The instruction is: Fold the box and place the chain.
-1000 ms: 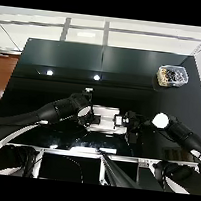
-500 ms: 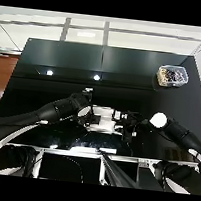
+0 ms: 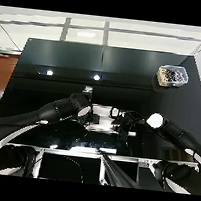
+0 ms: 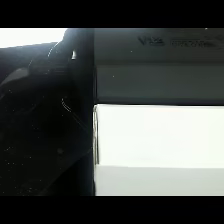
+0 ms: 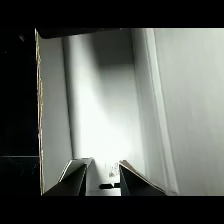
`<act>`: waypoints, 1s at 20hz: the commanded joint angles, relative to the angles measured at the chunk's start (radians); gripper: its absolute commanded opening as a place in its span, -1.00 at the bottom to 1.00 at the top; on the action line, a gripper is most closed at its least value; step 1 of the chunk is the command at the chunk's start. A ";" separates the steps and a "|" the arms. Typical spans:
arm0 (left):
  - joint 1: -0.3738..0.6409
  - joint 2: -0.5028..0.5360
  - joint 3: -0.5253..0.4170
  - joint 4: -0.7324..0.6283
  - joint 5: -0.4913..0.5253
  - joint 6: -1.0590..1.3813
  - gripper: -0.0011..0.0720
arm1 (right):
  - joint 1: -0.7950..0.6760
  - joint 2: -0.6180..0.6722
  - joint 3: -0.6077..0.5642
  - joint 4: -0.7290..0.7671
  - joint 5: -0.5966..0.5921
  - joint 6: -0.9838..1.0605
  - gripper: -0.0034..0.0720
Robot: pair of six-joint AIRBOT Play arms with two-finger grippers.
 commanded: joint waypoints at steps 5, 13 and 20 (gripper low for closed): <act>0.000 0.000 0.000 -0.003 0.001 0.001 -0.89 | 0.002 -0.002 0.000 0.003 -0.044 0.014 -0.36; 0.000 0.000 0.000 -0.003 -0.003 0.001 -0.89 | -0.206 0.108 0.056 -0.134 0.262 0.507 -0.87; 0.000 0.000 0.000 -0.003 0.002 0.001 -0.89 | -0.896 0.149 0.058 -0.265 0.458 1.113 -0.87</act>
